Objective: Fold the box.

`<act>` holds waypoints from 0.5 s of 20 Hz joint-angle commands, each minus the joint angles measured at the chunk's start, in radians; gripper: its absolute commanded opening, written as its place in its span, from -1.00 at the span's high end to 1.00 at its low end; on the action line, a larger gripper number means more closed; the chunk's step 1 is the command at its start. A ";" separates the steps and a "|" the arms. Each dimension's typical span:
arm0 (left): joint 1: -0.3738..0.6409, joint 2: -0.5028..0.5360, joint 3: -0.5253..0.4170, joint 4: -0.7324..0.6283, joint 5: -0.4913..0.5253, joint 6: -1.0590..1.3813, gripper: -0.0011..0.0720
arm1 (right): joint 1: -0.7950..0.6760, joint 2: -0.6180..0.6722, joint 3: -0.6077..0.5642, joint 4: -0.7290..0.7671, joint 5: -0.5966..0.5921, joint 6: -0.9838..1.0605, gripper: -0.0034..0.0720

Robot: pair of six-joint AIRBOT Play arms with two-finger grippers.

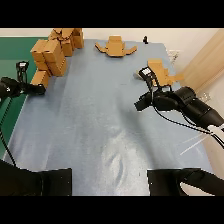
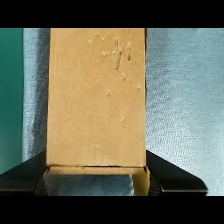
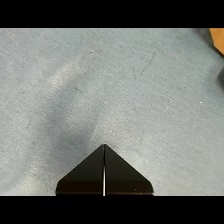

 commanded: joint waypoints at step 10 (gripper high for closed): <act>-0.006 -0.013 0.002 0.001 -0.030 -0.003 -0.91 | 0.000 -0.003 0.000 0.013 0.000 0.001 0.90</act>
